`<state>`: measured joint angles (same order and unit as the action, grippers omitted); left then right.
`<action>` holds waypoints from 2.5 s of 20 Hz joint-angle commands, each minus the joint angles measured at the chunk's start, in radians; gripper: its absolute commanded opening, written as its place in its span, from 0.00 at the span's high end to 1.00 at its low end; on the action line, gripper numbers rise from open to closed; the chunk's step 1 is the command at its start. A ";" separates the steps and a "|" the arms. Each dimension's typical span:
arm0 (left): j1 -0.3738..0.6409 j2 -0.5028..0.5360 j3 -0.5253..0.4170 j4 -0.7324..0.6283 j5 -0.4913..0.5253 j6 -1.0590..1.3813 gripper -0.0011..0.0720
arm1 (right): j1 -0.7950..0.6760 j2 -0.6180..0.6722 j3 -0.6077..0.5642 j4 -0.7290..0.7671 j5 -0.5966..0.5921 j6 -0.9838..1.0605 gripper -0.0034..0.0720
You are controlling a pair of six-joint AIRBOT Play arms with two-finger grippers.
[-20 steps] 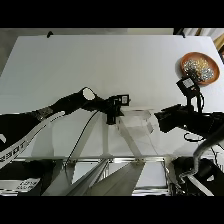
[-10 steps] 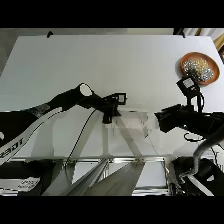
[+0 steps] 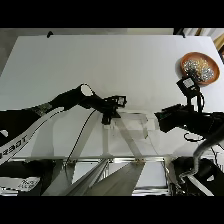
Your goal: Fold the box and place the chain.
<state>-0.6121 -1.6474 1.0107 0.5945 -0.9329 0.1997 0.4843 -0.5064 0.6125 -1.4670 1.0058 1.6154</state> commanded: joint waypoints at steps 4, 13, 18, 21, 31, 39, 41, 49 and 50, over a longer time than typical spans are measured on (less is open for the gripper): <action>-0.001 -0.003 0.001 0.000 0.028 0.006 0.98 | 0.000 0.001 0.001 0.000 0.000 0.000 0.51; -0.001 -0.003 0.001 0.001 0.048 0.006 0.98 | 0.000 0.001 0.001 0.000 0.000 0.000 0.51; -0.001 -0.004 0.001 0.001 0.055 0.006 0.98 | 0.000 0.001 0.001 0.000 0.000 0.000 0.51; -0.001 -0.004 0.001 0.001 0.055 0.006 0.98 | 0.000 0.001 0.001 0.000 0.000 0.000 0.51; -0.001 -0.019 0.001 0.000 0.050 0.006 0.98 | 0.000 0.001 0.001 0.000 0.000 0.000 0.51; -0.001 -0.019 0.001 0.001 0.051 0.006 0.97 | 0.000 0.001 0.001 0.000 0.000 0.001 0.51; -0.001 -0.019 0.001 0.001 0.050 0.006 0.97 | 0.000 0.001 0.001 0.000 0.000 0.000 0.51; -0.001 -0.019 0.001 0.001 0.050 0.006 0.97 | 0.001 0.002 0.001 0.002 -0.001 0.000 0.68; -0.001 -0.019 0.001 0.001 0.050 0.006 0.97 | 0.000 0.002 0.001 0.001 0.000 -0.002 0.90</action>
<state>-0.6128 -1.6653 1.0122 0.5949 -0.8825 0.2054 0.4843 -0.5056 0.6125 -1.4666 1.0031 1.6157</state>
